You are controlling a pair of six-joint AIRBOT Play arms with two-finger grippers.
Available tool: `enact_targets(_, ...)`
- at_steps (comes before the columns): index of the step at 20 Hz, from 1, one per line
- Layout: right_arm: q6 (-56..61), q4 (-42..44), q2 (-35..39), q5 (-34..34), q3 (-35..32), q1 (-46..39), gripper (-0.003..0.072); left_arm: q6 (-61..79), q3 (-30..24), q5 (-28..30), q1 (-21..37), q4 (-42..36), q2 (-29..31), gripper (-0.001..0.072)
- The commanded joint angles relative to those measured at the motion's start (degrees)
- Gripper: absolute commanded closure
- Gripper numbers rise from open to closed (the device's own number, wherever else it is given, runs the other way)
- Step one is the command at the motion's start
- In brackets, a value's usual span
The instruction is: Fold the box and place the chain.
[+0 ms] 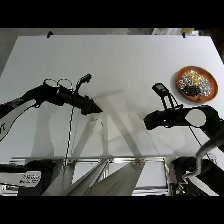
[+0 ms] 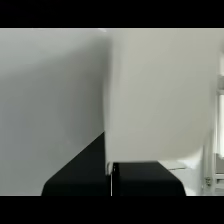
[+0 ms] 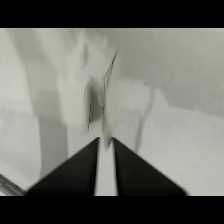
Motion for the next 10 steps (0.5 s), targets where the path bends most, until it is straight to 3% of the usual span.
enact_targets(1, 0.00, 2.67, 0.04, -0.87, 0.44, 0.04, 0.0397, 2.60, 0.09, 1.09, -1.60, -0.22, 0.96, 0.0711)
enact_targets(2, 0.02, 2.69, 0.04, -0.74, 1.14, 0.04, 0.0335, 3.72, 0.33, 2.40, -2.75, 0.59, 1.66, 0.0711)
enact_targets(4, -0.02, 2.23, 0.11, 0.07, 3.32, 0.04, 0.0335, 4.76, 1.44, 5.42, -5.53, 4.83, 3.17, 0.0712)
enact_targets(6, -0.15, 0.68, 0.11, 1.55, 6.27, 0.04, 0.0335, 14.34, 1.75, 7.45, -8.63, 9.07, 4.72, 0.0710)
enact_targets(10, -0.13, -5.60, 0.28, 4.52, 10.05, 0.04, 0.0335, 20.57, 1.75, 13.00, -12.57, 8.66, 5.07, 0.0709)
